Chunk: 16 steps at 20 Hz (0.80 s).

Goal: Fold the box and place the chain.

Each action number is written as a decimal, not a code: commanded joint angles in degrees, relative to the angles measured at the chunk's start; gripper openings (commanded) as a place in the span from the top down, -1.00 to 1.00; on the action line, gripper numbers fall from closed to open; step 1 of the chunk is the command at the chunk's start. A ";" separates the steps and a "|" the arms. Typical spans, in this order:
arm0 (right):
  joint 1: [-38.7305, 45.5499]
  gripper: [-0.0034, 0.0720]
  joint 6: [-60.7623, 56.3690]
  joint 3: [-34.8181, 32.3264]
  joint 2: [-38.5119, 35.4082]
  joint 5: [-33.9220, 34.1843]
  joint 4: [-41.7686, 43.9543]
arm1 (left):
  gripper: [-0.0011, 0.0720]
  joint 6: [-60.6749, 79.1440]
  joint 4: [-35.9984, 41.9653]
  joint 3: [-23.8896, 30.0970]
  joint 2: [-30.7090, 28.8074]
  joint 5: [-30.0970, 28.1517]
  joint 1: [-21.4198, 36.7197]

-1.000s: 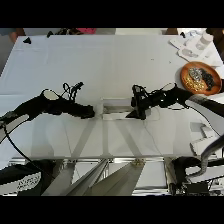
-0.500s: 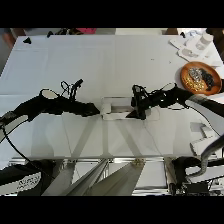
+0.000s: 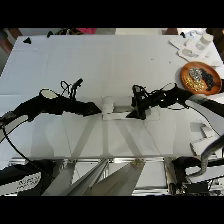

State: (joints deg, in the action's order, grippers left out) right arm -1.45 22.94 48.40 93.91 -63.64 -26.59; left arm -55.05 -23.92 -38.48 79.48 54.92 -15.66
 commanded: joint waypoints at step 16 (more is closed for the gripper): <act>-0.02 -0.24 0.00 0.04 0.02 -0.04 0.02 | 0.40 -0.92 -5.25 0.00 -0.04 -0.85 0.48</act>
State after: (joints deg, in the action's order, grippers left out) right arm -1.50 22.94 48.40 93.91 -63.64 -26.55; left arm -54.11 -25.63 -38.46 79.46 54.65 -15.53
